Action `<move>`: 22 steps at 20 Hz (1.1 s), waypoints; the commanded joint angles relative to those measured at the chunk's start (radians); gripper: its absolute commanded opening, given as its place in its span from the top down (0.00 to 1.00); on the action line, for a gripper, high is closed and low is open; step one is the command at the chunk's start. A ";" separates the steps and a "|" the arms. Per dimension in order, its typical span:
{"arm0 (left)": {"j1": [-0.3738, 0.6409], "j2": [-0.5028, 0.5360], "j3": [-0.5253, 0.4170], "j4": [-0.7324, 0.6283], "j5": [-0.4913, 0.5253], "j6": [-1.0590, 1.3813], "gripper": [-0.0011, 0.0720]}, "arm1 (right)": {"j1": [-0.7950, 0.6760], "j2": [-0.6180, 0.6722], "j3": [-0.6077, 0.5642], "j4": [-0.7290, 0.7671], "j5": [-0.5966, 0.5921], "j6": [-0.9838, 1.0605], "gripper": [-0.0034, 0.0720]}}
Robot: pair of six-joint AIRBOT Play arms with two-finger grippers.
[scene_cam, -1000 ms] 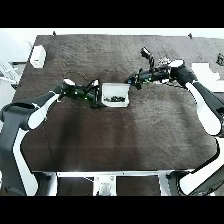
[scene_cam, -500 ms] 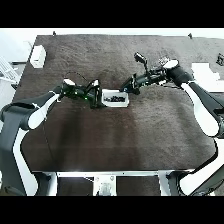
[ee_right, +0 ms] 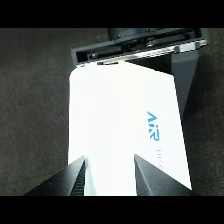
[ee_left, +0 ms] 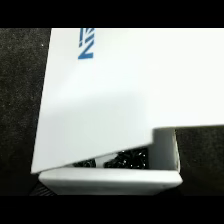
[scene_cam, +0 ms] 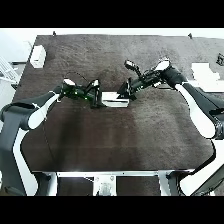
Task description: Fold the box and place the chain.
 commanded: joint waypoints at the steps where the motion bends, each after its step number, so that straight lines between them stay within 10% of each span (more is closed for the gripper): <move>1: 0.000 0.000 0.000 0.000 0.000 0.000 0.67 | 0.009 -0.002 0.000 -0.023 -0.021 -0.024 0.45; 13: 0.000 0.000 0.000 0.000 0.000 0.000 0.67 | 0.023 -0.011 0.000 -0.029 -0.073 -0.031 0.46; 15: 0.000 0.000 0.000 0.000 0.000 0.000 0.67 | 0.029 -0.011 0.000 -0.037 -0.080 -0.035 0.25; 22: 0.000 0.000 0.000 0.000 -0.001 0.000 0.67 | 0.027 0.006 0.000 -0.040 -0.091 -0.040 0.27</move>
